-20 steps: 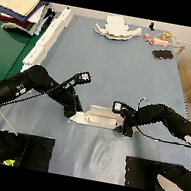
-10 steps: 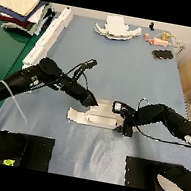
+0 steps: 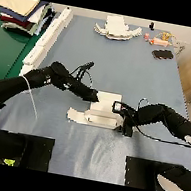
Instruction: Fold the box.
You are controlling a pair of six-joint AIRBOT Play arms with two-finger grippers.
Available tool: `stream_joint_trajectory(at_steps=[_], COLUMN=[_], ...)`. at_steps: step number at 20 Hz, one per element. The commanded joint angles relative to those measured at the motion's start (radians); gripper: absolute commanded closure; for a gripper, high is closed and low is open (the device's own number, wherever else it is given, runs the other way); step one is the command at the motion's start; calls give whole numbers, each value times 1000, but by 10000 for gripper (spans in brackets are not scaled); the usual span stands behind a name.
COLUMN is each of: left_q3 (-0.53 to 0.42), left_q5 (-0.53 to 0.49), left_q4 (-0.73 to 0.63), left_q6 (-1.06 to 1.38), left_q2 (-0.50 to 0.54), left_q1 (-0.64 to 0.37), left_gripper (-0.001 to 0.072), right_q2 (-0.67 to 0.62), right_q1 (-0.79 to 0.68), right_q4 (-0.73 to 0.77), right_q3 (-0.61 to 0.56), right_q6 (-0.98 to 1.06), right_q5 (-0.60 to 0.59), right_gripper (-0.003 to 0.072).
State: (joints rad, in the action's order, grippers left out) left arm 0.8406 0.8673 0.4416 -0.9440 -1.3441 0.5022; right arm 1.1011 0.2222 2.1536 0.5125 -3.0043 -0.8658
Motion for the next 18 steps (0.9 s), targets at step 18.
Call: stream_joint_trajectory(at_steps=[18], left_q3=[66], left_q5=[169], left_q4=[-58], left_q6=[119], left_q2=[-108], left_q1=[7], left_gripper=[696], right_q2=[1], right_q1=[0], right_q4=[0], right_q3=[-1], right_q6=[0], right_q5=[0], right_gripper=[85])
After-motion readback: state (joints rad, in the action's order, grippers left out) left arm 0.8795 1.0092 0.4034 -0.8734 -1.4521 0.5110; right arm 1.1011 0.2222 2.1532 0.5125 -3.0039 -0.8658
